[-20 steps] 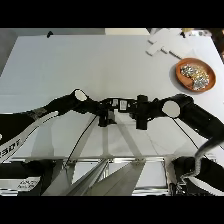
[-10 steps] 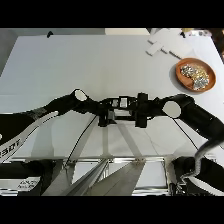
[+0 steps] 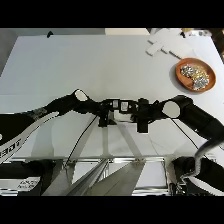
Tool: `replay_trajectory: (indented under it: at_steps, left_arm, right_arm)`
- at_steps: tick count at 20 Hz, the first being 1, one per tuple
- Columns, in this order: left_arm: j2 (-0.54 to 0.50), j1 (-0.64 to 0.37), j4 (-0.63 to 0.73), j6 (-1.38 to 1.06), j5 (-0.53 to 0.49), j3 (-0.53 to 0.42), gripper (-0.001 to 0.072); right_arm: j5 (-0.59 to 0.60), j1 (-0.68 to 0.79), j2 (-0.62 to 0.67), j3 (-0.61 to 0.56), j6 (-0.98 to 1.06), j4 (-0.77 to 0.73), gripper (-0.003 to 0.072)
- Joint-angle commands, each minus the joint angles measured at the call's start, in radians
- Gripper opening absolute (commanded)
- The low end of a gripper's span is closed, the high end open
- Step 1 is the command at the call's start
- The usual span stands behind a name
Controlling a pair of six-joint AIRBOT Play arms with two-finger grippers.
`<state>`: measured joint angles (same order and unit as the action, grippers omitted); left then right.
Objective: Fold the box and place the chain.
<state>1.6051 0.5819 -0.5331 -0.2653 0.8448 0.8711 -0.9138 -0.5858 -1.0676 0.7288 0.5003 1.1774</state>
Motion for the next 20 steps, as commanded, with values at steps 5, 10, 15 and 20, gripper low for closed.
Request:
replay_trajectory:
  at_steps: [5,10,15,20]
  left_arm:
    - [0.000,-0.001,0.001,0.003,-0.002,0.000,0.0009]
    - [0.000,-0.001,0.001,0.003,-0.002,0.000,0.0009]
    - [0.000,-0.001,0.001,0.003,-0.002,0.000,0.0009]
    - [0.000,-0.001,0.001,0.003,-0.002,0.000,0.0009]
  right_arm:
    - [-0.024,0.000,0.000,-0.006,0.000,-0.027,0.0259]
    - [0.094,0.000,0.050,-0.006,-0.003,-0.128,0.0263]
    - [0.112,0.138,0.085,-0.047,-0.116,-0.573,0.0024]
    - [0.170,0.189,0.069,-0.234,-0.248,-0.787,0.0013]
